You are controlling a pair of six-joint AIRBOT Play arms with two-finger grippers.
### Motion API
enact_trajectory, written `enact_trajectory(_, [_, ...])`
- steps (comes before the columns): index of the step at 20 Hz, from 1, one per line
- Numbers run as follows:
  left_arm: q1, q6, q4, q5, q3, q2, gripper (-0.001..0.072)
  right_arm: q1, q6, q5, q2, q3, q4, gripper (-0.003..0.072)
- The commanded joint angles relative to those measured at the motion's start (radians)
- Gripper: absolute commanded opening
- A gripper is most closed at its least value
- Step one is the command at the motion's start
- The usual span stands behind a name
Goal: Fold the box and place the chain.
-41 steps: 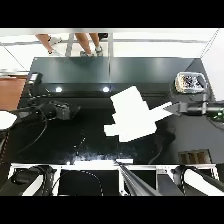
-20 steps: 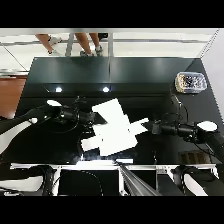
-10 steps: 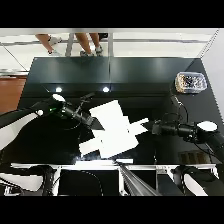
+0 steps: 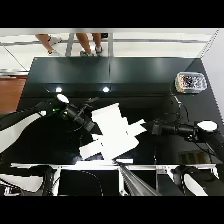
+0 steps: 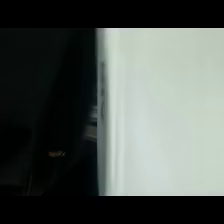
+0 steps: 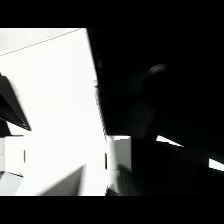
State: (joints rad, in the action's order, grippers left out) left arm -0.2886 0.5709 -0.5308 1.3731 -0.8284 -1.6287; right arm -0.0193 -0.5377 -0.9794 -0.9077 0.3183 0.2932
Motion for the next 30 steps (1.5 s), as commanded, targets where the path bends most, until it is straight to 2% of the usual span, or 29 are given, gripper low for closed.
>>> enact_trajectory(1, [-0.005, -0.011, -0.013, 0.003, 0.0, 0.038, 0.0026, -0.013, -0.005, -0.019, 0.001, 0.054, 0.12, 0.0604])
enact_trajectory(3, [-0.008, -0.011, -0.031, -0.014, 0.0, 0.105, 0.0025, -0.032, -0.005, -0.06, 0.001, 0.138, 0.219, 0.0603])
enact_trajectory(5, [-0.029, -0.027, -0.053, -0.063, 0.022, 0.214, 0.0024, -0.039, -0.004, -0.122, 0.001, 0.232, 0.298, 0.0604])
enact_trajectory(8, [-0.108, -0.246, -0.065, -0.245, 0.098, 0.37, 0.0026, -0.039, 0.042, -0.164, 0.001, 0.283, 0.32, 0.0603])
enact_trajectory(11, [-0.165, -0.521, -0.171, -0.38, 0.108, 0.391, 0.0026, -0.039, 0.139, -0.165, 0.001, 0.283, 0.359, 0.0598])
enact_trajectory(13, [-0.186, -0.523, -0.192, -0.509, 0.108, 0.383, 0.0026, -0.039, 0.153, -0.166, 0.001, 0.283, 0.377, 0.0598])
enact_trajectory(15, [-0.191, -0.549, -0.193, -0.585, 0.108, 0.365, 0.0027, -0.023, 0.155, -0.165, 0.001, 0.276, 0.376, 0.0598])
enact_trajectory(18, [-0.192, -0.602, -0.194, -0.587, 0.108, 0.324, 0.0026, 0.064, 0.196, -0.153, -0.001, 0.259, 0.379, 0.0598])
enact_trajectory(21, [-0.192, -0.603, -0.198, -0.578, 0.108, 0.286, 0.0026, 0.167, 0.222, -0.063, -0.001, 0.229, 0.425, 0.0598])
enact_trajectory(23, [-0.197, -0.602, -0.2, -0.554, 0.103, 0.284, 0.0027, 0.222, 0.235, -0.013, -0.001, 0.205, 0.449, 0.0598])
enact_trajectory(26, [-0.219, -0.601, -0.275, -0.55, 0.1, 0.282, 0.0027, 0.286, 0.27, 0.048, -0.002, 0.152, 0.466, 0.0598])
enact_trajectory(30, [-0.221, -0.601, -0.269, -0.554, 0.1, 0.272, 0.0027, 0.349, 0.289, 0.086, -0.002, 0.09, 0.497, 0.0598])
